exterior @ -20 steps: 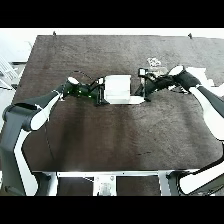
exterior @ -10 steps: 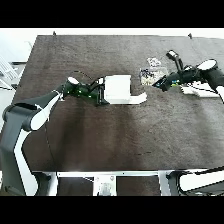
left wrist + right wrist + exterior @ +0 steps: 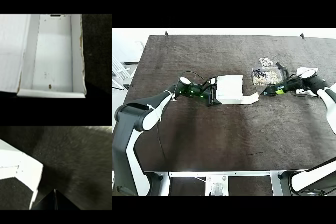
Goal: Fold the box and place the chain.
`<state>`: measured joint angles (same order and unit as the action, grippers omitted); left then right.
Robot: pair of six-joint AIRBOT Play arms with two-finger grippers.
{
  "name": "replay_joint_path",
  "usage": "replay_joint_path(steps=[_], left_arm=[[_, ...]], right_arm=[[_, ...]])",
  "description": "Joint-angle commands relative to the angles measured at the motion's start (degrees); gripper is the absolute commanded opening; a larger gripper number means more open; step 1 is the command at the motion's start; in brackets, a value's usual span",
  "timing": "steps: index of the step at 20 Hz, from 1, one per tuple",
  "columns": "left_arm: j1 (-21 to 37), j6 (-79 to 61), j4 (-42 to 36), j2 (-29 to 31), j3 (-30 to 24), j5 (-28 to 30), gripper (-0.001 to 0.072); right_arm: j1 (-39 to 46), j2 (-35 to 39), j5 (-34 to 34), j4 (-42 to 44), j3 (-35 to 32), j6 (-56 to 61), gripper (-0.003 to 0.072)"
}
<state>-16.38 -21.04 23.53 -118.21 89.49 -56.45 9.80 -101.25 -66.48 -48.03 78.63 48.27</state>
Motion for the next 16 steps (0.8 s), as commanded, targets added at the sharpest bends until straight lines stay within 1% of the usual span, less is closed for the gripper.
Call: replay_joint_path(steps=[1,5,6,9,12,13,14,16], left_arm=[[0.0,0.0,0.0,0.0,0.0,0.0,0.0620],[0.0,0.0,0.0,0.0,0.0,0.0,0.0620],[0.0,0.0,0.0,0.0,0.0,0.0,0.0620],[0.0,0.0,0.0,0.0,0.0,0.0,0.0620],[0.0,0.0,0.0,0.0,0.0,0.0,0.0620],[0.0,0.0,0.0,0.0,0.0,0.0,0.0620],[0.0,0.0,0.0,0.0,0.0,0.0,0.0620],[0.0,0.0,0.0,0.0,0.0,0.0,0.0619]], right_arm=[[-4.1,-3.8,0.6,0.0,-0.2,4.3,0.0012],[-9.1,-5.0,2.8,0.0,0.2,4.2,0.0012],[-9.5,-5.0,2.2,0.0,1.0,4.3,0.0012],[-9.6,-4.7,-2.2,0.0,4.3,6.9,0.0013],[-9.7,-2.5,-3.1,0.0,5.5,7.2,0.0020],[-9.7,-1.9,-3.1,0.0,5.8,7.2,0.0125],[-9.7,-1.6,-3.1,0.0,6.0,7.2,0.0215],[-9.7,-1.3,-3.3,0.7,6.0,7.2,0.0227]])
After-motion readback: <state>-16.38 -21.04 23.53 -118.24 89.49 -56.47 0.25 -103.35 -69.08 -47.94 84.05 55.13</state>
